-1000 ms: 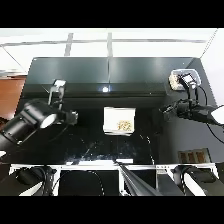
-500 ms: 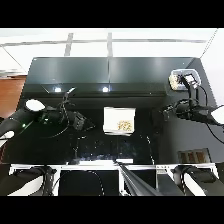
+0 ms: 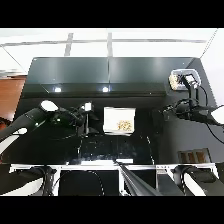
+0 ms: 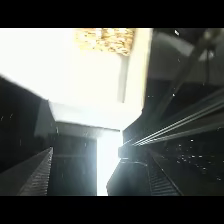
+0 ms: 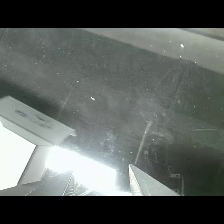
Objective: Fold the box and place the chain.
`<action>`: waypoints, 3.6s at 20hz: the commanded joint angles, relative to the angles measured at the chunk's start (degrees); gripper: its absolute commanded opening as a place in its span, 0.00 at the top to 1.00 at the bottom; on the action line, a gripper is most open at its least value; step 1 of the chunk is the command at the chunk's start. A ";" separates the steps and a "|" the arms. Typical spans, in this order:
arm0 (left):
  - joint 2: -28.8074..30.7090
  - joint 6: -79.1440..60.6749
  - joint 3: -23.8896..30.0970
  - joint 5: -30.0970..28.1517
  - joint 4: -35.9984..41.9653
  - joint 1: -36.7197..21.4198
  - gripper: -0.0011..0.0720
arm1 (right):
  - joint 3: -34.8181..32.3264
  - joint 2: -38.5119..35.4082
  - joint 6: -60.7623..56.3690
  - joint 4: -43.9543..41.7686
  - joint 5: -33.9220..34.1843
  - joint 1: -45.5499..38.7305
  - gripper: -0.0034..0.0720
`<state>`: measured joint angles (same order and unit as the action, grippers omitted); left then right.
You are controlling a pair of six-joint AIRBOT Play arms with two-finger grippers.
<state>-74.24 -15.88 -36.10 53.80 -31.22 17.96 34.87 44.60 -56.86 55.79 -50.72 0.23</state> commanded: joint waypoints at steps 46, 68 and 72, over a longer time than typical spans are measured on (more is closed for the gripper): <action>-2.78 -5.14 -0.94 -9.86 4.52 8.90 0.53 | 3.08 18.86 12.87 -25.07 15.54 14.14 0.01; -2.78 -5.14 -0.96 -9.84 4.52 8.90 0.53 | 7.32 18.67 44.83 -11.08 1.18 26.97 0.01; -2.78 -5.14 -0.94 -9.84 4.52 8.90 0.53 | 7.37 18.67 44.28 -11.23 0.70 27.19 0.05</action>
<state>-76.97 -21.02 -37.04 43.88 -26.68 26.81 42.17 63.26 -12.25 44.45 -49.04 27.14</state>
